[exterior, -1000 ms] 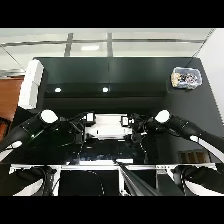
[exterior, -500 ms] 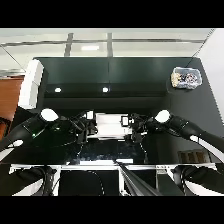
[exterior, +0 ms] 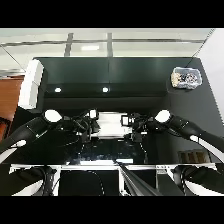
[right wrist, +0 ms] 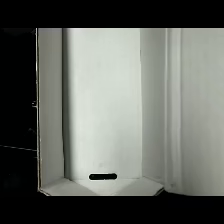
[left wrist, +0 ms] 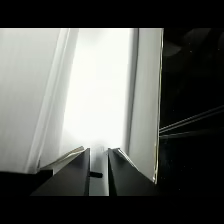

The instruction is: Fold the box and place the chain.

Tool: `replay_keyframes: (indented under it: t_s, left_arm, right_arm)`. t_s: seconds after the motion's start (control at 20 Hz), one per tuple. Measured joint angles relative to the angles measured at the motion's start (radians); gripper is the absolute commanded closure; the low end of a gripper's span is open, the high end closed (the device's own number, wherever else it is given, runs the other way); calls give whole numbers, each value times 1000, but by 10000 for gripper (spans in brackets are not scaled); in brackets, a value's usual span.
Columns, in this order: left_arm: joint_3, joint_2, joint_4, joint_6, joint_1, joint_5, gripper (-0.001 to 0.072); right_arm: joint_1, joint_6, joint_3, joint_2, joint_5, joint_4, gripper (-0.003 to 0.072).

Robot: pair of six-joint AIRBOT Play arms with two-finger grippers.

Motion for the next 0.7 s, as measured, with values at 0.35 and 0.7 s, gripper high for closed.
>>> replay_keyframes:
  t_s: [0.35,0.7]
  left_arm:
    - [0,-17,-2,-2,-45,51,562]
    - [3,-19,0,-6,-50,57,403]
  right_arm:
    - [0,0,0,0,2,-1,216]
    - [0,0,0,0,2,0,215]
